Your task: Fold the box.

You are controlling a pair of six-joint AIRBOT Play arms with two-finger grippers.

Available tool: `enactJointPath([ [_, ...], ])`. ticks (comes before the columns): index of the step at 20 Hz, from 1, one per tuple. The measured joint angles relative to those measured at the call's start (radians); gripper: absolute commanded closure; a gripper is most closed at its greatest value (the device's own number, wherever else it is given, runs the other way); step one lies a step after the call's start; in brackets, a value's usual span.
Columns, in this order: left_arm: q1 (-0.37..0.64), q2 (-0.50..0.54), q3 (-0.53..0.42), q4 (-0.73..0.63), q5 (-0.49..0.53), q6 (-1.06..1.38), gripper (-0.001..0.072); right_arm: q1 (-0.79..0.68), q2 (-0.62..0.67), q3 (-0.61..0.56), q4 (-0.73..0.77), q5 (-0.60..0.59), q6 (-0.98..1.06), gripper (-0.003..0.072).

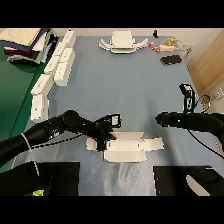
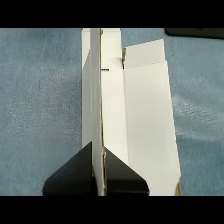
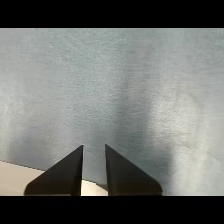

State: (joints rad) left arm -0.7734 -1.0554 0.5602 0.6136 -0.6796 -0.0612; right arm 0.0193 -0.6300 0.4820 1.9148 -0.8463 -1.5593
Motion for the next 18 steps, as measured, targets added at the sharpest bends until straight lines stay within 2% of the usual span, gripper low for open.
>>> enactJointPath([
  [1, 0.000, 0.000, 0.000, 0.000, 0.000, 0.000, 0.0697, 0.000, 0.000, 0.000, 0.013, 0.000, 0.000, 0.0614],
  [2, 0.000, 0.000, 0.000, 0.000, 0.000, 0.001, 0.0697, 0.000, 0.000, 0.000, 0.029, 0.000, 0.000, 0.0675],
  [6, 0.001, 0.000, 0.000, 0.000, 0.000, 0.001, 0.0697, 0.000, 0.001, 0.000, 0.095, -0.024, 0.000, 0.0684],
  [11, 0.001, 0.000, 0.000, 0.000, 0.000, 0.001, 0.0697, 0.081, 0.042, 0.000, 0.142, -0.196, -0.012, 0.0685],
  [15, 0.001, 0.000, 0.000, 0.000, -0.001, 0.001, 0.0696, 0.283, 0.141, -0.001, 0.154, -0.330, 0.059, 0.0685],
  [18, 0.001, 0.000, 0.000, 0.000, -0.001, 0.001, 0.0697, 0.515, 0.216, -0.001, 0.129, -0.390, 0.150, 0.0671],
])
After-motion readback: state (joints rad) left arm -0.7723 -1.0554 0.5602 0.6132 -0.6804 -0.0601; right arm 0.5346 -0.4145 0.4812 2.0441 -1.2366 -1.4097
